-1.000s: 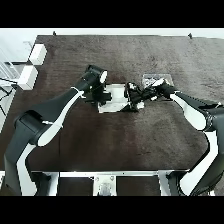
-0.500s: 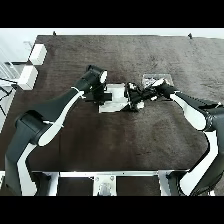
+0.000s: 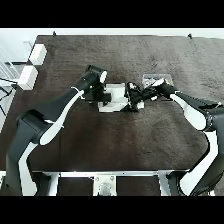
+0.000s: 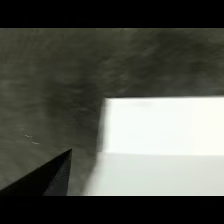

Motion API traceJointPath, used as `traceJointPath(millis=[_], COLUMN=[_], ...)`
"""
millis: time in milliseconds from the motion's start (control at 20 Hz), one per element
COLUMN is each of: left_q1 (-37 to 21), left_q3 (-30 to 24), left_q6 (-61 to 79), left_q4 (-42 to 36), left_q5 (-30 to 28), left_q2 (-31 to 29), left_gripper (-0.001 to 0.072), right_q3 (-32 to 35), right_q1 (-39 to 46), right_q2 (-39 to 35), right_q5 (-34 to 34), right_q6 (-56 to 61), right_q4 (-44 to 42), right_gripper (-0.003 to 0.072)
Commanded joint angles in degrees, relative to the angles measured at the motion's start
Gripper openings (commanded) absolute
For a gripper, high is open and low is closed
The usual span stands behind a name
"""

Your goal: Fold the box and place the chain.

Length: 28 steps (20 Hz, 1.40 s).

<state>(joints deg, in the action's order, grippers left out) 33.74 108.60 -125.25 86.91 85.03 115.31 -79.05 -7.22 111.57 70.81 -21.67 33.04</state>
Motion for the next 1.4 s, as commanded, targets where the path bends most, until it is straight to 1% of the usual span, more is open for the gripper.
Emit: traceJointPath(millis=[0,150,350,500,650,700,750,800,850,900,1000,1150,1250,1350], left_q1=[0.0,0.0,-0.3,-2.0,-2.9,-3.0,-3.0,-3.1,-3.6,-4.4,-6.7,-10.9,-13.9,-17.1], left_q3=[2.4,4.3,4.4,4.4,4.3,4.4,4.3,4.3,4.3,4.2,4.0,2.5,-1.0,-7.3], left_q6=[2.4,4.3,6.4,15.1,28.8,31.9,35.1,37.8,38.9,39.3,41.3,45.6,50.7,56.2], left_q4=[1.2,2.9,7.5,7.8,5.9,5.9,5.9,6.1,6.1,5.9,3.3,-4.2,-10.1,-18.0], left_q5=[3.2,4.5,6.8,7.0,4.1,3.9,4.1,4.6,5.1,5.3,4.9,2.2,-1.4,-5.2], left_q2=[-1.0,-3.7,-8.8,-12.3,-14.9,-15.1,-15.2,-15.4,-15.6,-15.8,-16.5,-18.8,-21.7,-25.6], left_gripper=[0.0485,0.0486,0.0484,0.0482,0.0481,0.0400,0.0254,0.0238,0.0257,0.0315,0.0316,0.0316,0.0315,0.0315], right_q3=[0.0,0.0,0.0,0.0,0.0,0.0,0.0,0.0,0.0,0.0,0.0,0.0,0.0,0.0], right_q1=[0.0,0.0,0.0,0.0,0.0,0.0,0.0,0.0,0.0,0.0,0.0,0.0,0.0,0.0], right_q2=[0.0,0.0,0.0,0.0,0.0,0.0,0.0,0.0,0.0,0.0,0.0,0.0,0.0,0.0], right_q5=[0.0,0.0,0.0,0.0,0.0,0.0,0.0,0.0,0.0,0.0,0.0,0.0,0.0,0.0], right_q6=[0.0,0.0,0.0,0.0,0.0,0.0,0.0,0.0,0.0,0.0,0.0,0.0,0.0,0.0], right_q4=[0.0,0.0,0.0,0.0,0.0,0.0,0.0,0.0,0.0,0.0,0.0,0.0,0.0,0.0], right_gripper=[0.0567,0.0567,0.0568,0.0567,0.0567,0.0568,0.0568,0.0568,0.0567,0.0568,0.0567,0.0567,0.0568,0.0567])
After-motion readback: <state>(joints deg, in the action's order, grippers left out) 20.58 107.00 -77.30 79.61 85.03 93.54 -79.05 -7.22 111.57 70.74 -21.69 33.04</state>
